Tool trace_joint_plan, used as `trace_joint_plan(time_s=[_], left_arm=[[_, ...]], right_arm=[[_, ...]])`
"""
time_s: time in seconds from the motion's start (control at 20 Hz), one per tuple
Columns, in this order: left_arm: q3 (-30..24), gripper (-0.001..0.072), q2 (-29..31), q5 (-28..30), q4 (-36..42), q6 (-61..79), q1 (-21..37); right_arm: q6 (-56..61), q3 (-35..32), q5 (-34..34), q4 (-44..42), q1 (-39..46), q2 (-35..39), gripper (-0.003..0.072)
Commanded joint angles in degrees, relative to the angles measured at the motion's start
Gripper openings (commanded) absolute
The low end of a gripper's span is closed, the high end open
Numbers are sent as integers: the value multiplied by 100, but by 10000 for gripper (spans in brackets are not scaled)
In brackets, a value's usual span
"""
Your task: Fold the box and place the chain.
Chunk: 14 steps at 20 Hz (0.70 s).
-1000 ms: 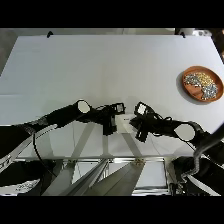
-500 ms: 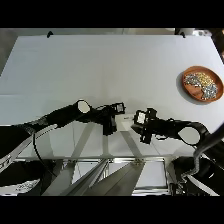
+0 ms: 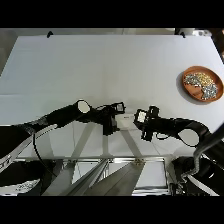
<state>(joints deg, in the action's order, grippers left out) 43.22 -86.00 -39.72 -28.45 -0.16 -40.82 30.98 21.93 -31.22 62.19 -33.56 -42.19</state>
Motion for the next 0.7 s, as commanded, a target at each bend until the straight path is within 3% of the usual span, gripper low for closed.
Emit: trace_joint_plan(time_s=[0.0, 0.05, 0.1, 0.65], left_arm=[[-2, 438, 0, 2, -9, 13, 0], [-2, 438, 0, 2, -7, 13, 2], [0, 438, 0, 4, -9, 13, 0], [-2, 438, 0, 4, -9, 13, 2]], right_arm=[[61, 4, 186, 33, 0, 7, 218], [68, 4, 238, 35, 0, 4, 214], [68, 4, 236, 55, 0, 4, 156], [72, -31, 26, 85, 0, -131, 152]])
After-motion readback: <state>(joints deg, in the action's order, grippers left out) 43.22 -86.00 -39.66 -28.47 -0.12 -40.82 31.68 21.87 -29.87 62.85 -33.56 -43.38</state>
